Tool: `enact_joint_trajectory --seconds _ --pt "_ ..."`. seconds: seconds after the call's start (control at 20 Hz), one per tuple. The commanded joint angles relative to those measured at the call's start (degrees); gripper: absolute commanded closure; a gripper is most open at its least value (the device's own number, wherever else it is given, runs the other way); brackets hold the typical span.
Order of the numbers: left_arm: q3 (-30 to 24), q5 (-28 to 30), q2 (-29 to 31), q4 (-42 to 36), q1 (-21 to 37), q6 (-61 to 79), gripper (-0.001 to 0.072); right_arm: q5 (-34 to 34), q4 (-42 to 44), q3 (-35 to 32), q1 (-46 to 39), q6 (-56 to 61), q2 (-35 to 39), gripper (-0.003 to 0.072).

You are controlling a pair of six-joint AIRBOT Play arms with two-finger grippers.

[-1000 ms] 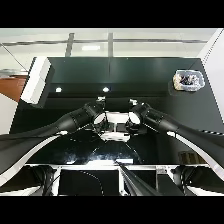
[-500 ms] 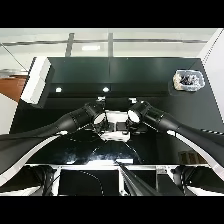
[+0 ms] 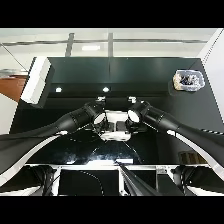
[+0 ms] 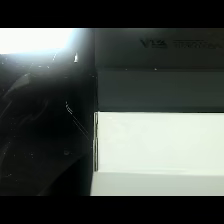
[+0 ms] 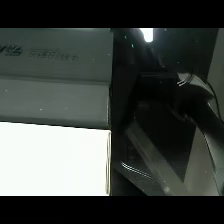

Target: Fold the box and place the chain.

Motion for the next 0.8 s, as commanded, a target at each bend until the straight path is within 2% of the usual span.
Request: enact_joint_trajectory --seconds 0.0,0.1,0.15,0.5,0.65,0.75 --pt "0.0 0.0 0.0 0.0 0.0 0.2 0.0678 -0.7 1.0 0.0 0.0 -1.2 0.0 0.0636" --pt "0.0 0.0 0.0 0.0 0.0 0.2 0.0678 -0.6 0.2 0.0 0.0 -0.2 0.0 0.0444" --pt "0.0 0.0 0.0 0.0 0.0 0.2 0.0678 -0.4 -0.1 0.0 0.0 -0.2 0.0 0.0418" --pt "0.0 0.0 0.0 0.0 0.0 0.2 0.0678 1.3 -0.4 0.0 0.0 -3.0 3.0 0.0418" --pt "0.0 0.1 0.0 0.0 0.0 0.2 0.0677 1.9 -0.5 0.1 -0.4 -6.5 7.7 0.0419" --pt "0.0 0.0 0.0 0.0 0.0 0.2 0.0677 5.4 0.3 0.9 -2.6 -9.5 12.8 0.0420"
